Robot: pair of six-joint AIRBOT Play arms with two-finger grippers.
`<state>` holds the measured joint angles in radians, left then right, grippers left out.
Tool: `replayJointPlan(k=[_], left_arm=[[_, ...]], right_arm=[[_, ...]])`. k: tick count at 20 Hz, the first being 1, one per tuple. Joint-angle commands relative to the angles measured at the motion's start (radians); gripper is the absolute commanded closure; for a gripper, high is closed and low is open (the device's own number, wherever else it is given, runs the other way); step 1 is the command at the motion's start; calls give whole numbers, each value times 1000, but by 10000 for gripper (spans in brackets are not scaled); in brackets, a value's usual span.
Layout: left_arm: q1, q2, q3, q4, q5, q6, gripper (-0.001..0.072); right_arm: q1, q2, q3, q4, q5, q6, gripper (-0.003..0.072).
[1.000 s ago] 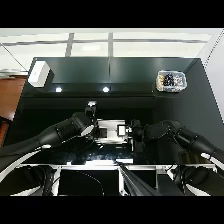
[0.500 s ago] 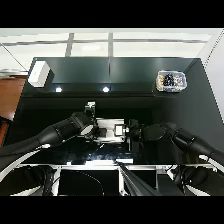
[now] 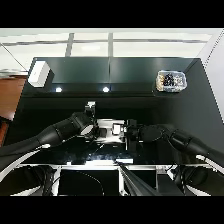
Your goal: Fold the box and place the chain.
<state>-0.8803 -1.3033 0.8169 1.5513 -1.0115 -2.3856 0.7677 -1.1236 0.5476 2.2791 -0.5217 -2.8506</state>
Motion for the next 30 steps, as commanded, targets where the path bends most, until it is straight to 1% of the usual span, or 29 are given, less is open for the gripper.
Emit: replayJointPlan(k=[1, 4, 5, 6, 8, 9, 12, 13, 14, 15, 18, 21, 24, 25, 26, 28, 30], left_arm=[[0, 0, 0, 0, 2, -1, 678], [0, 0, 0, -2, 6, -1, 678], [0, 0, 0, -15, 9, -1, 678], [0, 0, 0, -23, 14, -1, 678], [0, 0, 0, -23, 16, -1, 678], [0, 0, 0, -23, 15, -1, 678], [0, 0, 0, -23, 14, -1, 678], [0, 0, 0, -23, 12, -1, 678], [0, 0, 0, -23, 11, -1, 678], [0, 0, 0, -23, 9, -1, 678], [0, 0, 0, -21, 9, -1, 678], [0, 0, 0, -19, 8, 0, 678], [0, 0, 0, -19, 8, 0, 678], [0, 0, 0, -19, 8, 0, 678], [0, 0, 0, -19, 8, 0, 678], [0, 0, 0, -19, 8, 1, 678], [0, 0, 0, -19, 8, 7, 678]], right_arm=[[22, -24, 1, 14, 60, 16, 474], [22, -26, 1, -4, 66, 35, 468], [22, -26, 1, -5, 68, 35, 288], [22, -26, 1, -6, 73, 35, 230], [22, -26, 1, -6, 72, 35, 350], [22, -26, 0, -6, 73, 35, 373], [22, -26, 1, -15, 73, 35, 374], [21, -22, 1, -30, 73, 43, 407], [19, -11, 1, -59, 68, 78, 598], [10, 3, 1, -82, 52, 119, 657], [-76, 84, 1, -122, -85, 213, 658], [-211, 223, 9, -122, -226, 270, 658], [-392, 344, 15, -126, -364, 425, 658], [-454, 356, 15, -135, -413, 495, 658], [-523, 354, 13, -155, -457, 606, 658], [-644, 353, -23, -187, -465, 857, 658], [-728, 352, -99, -166, -443, 1044, 658]])
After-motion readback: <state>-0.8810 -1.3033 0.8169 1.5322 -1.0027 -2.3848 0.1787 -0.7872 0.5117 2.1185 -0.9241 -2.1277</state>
